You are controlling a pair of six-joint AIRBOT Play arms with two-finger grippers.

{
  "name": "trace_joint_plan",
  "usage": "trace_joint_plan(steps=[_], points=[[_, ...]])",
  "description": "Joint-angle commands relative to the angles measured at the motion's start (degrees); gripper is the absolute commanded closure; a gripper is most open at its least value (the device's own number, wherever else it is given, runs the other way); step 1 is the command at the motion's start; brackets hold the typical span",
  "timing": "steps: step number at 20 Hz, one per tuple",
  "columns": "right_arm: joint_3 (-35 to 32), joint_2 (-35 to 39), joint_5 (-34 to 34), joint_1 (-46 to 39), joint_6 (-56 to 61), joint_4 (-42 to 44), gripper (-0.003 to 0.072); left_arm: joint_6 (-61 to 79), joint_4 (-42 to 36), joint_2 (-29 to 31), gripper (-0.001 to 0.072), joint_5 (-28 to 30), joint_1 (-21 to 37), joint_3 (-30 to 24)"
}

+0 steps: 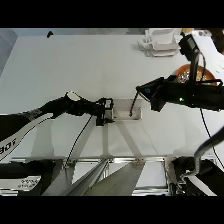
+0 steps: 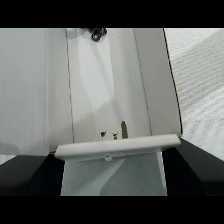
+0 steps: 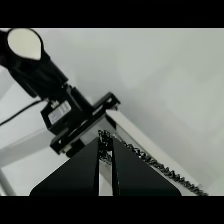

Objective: Fold the box and place the chain.

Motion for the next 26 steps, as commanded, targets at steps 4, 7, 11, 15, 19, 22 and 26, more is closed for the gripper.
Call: trace_joint_plan(steps=[4,7,11,15,19,22,26], points=[[-6.0,-0.2,-0.2,0.1,-0.9,1.3,0.0663,0.0,0.0,0.0,0.0697,0.0,0.0,0.0],[-8.1,-0.2,-1.6,0.1,-0.9,1.7,0.0663,0.0,0.0,0.0,0.0697,0.0,0.0,0.0],[-9.5,0.1,-5.4,0.1,-6.6,7.1,0.0663,0.0,0.0,0.0,0.0697,0.0,0.0,0.0],[-9.5,2.1,-12.4,0.0,-5.5,3.2,0.0663,0.0,0.0,0.0,0.0697,0.0,0.0,0.0],[-9.5,6.6,-12.6,-3.5,1.8,-5.4,0.0664,0.0,0.0,0.0,0.0697,0.0,0.0,0.0],[-9.5,9.9,-5.9,-4.5,3.1,-7.5,0.0663,0.0,0.0,0.0,0.0697,0.0,0.0,0.0],[-9.5,10.3,2.5,-4.5,3.1,-3.7,0.0663,0.0,0.0,0.0,0.0697,0.0,0.0,0.0]])
